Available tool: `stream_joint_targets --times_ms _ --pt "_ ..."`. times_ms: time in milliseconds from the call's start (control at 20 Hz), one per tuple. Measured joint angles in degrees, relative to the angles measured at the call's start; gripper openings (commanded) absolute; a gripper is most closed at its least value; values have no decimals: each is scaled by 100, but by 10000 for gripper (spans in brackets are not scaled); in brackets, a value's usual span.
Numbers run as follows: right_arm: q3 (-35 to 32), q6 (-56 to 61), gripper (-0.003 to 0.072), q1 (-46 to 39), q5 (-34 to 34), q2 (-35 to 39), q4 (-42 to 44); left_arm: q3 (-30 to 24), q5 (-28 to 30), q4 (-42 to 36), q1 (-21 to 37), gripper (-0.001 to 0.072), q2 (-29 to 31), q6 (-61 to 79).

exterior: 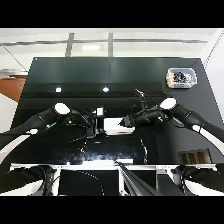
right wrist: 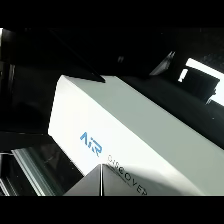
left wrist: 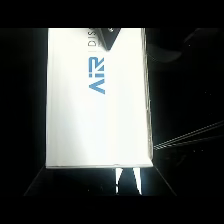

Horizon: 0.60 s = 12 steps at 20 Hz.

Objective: Fold the box and place the chain.

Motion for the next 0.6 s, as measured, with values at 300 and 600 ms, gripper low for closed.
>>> stream_joint_targets --times_ms 300,600 --pt "114 -31 28 0 15 52 -177 0 0 0 0 405 2 2" --pt "726 -109 28 -640 695 903 -214 -11 28 81 76 708 267 -35"
